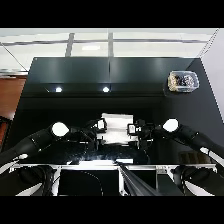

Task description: Fold the box and place the chain.

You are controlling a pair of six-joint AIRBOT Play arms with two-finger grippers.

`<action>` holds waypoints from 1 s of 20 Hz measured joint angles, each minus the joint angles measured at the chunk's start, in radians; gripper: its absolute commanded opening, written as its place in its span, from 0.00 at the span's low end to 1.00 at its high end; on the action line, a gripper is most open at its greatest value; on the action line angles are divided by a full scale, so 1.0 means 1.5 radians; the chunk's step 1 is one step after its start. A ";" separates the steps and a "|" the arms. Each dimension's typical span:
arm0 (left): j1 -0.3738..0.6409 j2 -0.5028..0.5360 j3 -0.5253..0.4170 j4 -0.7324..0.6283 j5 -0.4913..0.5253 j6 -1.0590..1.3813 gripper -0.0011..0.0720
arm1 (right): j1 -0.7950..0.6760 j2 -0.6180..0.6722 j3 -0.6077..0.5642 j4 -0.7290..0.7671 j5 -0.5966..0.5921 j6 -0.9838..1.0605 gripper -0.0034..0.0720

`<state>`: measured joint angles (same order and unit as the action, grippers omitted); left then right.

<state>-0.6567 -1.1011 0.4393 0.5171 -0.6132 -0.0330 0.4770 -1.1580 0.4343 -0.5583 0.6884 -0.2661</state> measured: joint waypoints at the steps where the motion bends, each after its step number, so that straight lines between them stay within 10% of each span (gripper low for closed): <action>1: 0.000 0.000 0.000 0.000 0.000 0.000 0.47 | 0.000 0.000 0.000 0.000 0.000 0.000 0.65; 3: 0.000 0.000 0.000 0.000 0.000 0.000 0.49 | 0.000 0.000 0.000 0.000 0.000 0.000 0.65; 5: 0.000 0.001 0.001 0.007 0.000 -0.001 0.06 | 0.000 0.000 0.000 0.000 0.000 0.000 0.65; 11: 0.071 0.064 0.031 0.222 -0.035 -0.187 0.06 | 0.000 0.000 0.000 0.001 -0.001 0.001 0.65; 20: 0.450 0.102 0.033 0.323 -0.314 -0.698 0.06 | 0.000 0.000 0.000 0.001 -0.001 0.001 0.65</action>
<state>0.0185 -0.9482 0.4881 1.0012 -1.0847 -1.0794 0.4770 -1.1584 0.4343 -0.5575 0.6872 -0.2653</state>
